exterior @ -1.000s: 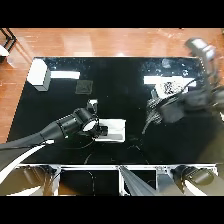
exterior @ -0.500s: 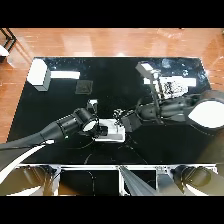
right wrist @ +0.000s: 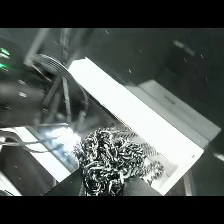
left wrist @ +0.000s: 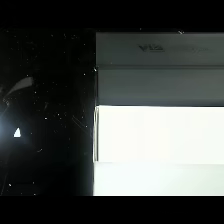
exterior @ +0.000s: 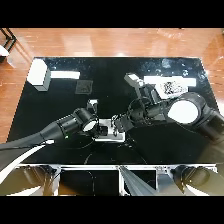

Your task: Fold the box and place the chain.

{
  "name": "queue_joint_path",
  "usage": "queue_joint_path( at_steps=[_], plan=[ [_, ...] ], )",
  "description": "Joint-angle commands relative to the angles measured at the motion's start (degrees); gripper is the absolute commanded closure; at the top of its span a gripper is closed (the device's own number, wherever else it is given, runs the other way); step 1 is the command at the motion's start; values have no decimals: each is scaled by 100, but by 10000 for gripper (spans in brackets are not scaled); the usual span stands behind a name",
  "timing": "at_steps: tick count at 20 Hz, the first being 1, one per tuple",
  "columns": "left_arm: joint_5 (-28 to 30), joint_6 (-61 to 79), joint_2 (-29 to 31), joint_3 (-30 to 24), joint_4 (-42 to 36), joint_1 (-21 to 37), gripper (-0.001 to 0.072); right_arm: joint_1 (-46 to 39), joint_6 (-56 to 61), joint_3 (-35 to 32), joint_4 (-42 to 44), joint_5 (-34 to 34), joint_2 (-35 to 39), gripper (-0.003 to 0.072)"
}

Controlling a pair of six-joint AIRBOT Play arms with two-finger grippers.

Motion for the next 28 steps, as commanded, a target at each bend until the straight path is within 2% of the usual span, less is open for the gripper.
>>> queue_joint_path(
  at_steps=[1,8,9,10,11,16,21,22,25,26,27,28],
  plan=[
    [0,2,-2,0,-2,0,691,11,2,-125,-103,35,-175,665],
    [4,0,-2,0,2,0,691,83,-63,-133,168,-339,-774,661],
    [7,0,-2,0,2,0,691,81,-63,-133,177,-326,-772,504],
    [9,0,-2,0,2,0,691,79,-63,-131,170,-264,-769,246],
    [7,0,-2,0,2,0,691,79,-68,-129,122,-155,-763,209],
    [2,0,-2,0,0,0,691,-376,-63,-127,-525,791,-87,209],
    [4,-2,-2,2,2,0,691,-1174,-48,-136,-1891,1749,769,199],
    [20,-7,-2,2,0,0,686,-1285,-22,-136,-2129,1939,778,-27],
    [-26,-7,2,39,-4,0,462,-1475,-44,-269,-2361,2055,776,-21],
    [-74,-7,13,57,-22,0,355,-1475,-44,-341,-2358,1991,776,-21],
    [-142,-7,31,74,-24,0,193,-1473,-42,-420,-2347,1908,776,-21],
    [-225,-7,76,101,-20,-2,77,-1473,-42,-496,-2343,1834,776,-21]
  ],
)
